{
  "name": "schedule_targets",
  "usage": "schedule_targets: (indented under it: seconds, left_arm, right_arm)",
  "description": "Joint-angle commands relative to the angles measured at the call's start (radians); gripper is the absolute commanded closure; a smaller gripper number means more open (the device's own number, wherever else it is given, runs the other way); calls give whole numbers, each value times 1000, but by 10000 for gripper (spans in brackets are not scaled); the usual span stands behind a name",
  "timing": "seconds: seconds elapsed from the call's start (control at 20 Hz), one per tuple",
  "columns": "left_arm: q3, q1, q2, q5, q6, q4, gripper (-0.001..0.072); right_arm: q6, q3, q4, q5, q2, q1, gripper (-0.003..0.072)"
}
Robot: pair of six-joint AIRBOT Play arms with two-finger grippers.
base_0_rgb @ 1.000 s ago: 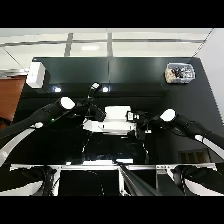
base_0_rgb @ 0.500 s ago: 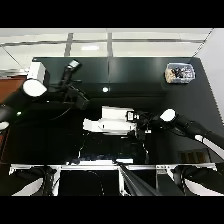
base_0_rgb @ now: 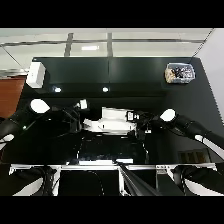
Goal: Fold the box and place the chain.
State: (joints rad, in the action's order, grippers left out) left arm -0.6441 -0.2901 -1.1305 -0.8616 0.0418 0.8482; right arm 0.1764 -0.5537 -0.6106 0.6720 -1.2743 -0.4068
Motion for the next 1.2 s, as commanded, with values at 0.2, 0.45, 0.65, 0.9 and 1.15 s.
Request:
schedule_targets:
  seconds: [0.2, 0.45, 0.65, 0.9, 1.15]
  left_arm:
    - [11, -140, -100, 69, 201, -81, 1]
    - [11, -167, -112, 126, 214, -156, 241]
    - [-1, -169, -112, 110, 220, -209, 455]
    - [-2, -184, -150, 109, 228, -350, 454]
    - [-29, -233, -205, 110, 265, -386, 454]
  right_arm:
    - [0, 0, 0, 0, 0, 0, 669]
    - [0, 0, 0, 0, 0, 0, 669]
    - [0, 0, 0, 0, 0, 0, 669]
    - [0, 0, 0, 0, 0, 0, 669]
    - [0, 0, 0, 0, 0, 0, 670]
